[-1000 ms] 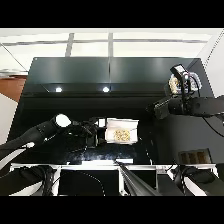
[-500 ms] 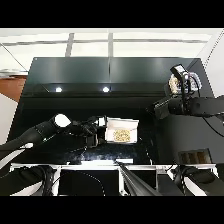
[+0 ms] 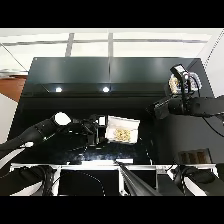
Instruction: Fold the box and place the chain.
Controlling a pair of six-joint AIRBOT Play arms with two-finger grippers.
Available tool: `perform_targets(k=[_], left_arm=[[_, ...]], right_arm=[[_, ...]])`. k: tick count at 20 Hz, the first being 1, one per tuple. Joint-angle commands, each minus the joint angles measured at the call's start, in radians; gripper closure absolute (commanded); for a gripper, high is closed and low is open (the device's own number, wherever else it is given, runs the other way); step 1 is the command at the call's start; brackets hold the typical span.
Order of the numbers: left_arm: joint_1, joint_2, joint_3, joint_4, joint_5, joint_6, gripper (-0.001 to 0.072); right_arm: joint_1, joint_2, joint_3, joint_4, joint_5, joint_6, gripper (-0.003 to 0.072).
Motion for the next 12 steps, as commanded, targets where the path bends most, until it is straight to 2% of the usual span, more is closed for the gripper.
perform_targets(k=[1, 6, 9, 12], left_arm=[[0.0, -0.001, 0.002, -0.001, -0.024, 0.006, 0.0008], [-0.001, -0.01, 0.002, -0.001, -0.062, 0.032, 0.0009], [0.0, -0.023, 0.002, 0.0, -0.095, 0.037, 0.0037], [0.01, -0.023, 0.002, 0.0, -0.095, 0.035, 0.0026]], right_arm=[[0.0, -0.001, -0.001, 0.0, 0.0, 0.0, -0.0015], [0.0, 0.0, -0.001, 0.0, 0.0, 0.0, -0.0015], [0.0, -0.001, -0.001, 0.0, -0.001, 0.004, -0.0015], [0.0, -0.001, -0.001, -0.01, -0.015, 0.004, -0.0015]])
